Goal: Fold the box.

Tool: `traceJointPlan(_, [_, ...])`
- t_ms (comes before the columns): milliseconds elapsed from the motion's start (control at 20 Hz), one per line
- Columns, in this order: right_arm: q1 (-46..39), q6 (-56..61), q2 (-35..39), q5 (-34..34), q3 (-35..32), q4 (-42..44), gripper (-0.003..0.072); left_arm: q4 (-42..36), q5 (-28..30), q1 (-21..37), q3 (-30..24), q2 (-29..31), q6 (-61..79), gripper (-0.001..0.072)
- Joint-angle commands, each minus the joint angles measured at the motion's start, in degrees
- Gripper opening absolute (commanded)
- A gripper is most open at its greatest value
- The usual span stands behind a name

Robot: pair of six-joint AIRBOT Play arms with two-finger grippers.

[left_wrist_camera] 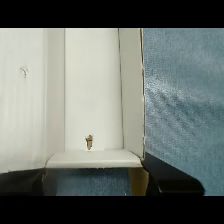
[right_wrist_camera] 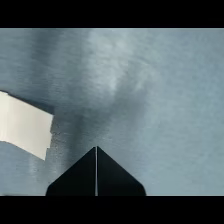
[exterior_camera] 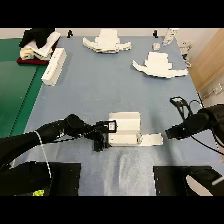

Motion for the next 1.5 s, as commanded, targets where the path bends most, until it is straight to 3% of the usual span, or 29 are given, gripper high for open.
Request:
traceJointPlan(0, [-14.88,-1.55,-5.97,-2.01,-0.70,16.35,-0.0001,0.04,0.00,0.00,0.00,0.00,0.02,0.0462])
traceJointPlan(150, [-19.76,-7.76,-10.69,-1.86,-1.79,27.21,-0.0001,0.04,0.00,-0.02,0.02,0.00,0.04,0.0462])
traceJointPlan(400, [-19.63,-12.22,-14.62,-1.92,-2.89,31.30,-0.0001,0.04,0.00,0.00,0.00,0.00,0.04,0.0462])
traceJointPlan(700, [-19.47,-15.76,-14.08,-6.19,-2.91,38.36,-0.0001,0.02,0.00,0.00,0.02,0.00,0.02,0.0462])
traceJointPlan(1100, [-10.75,-16.09,-13.84,2.75,-6.01,39.23,-0.0001,0.04,0.00,0.00,0.00,0.00,0.02,0.0462])
traceJointPlan(1450, [-4.24,-15.61,-10.27,-0.20,-1.92,42.07,0.0000,0.04,0.00,0.00,0.02,0.00,0.04,0.0462])
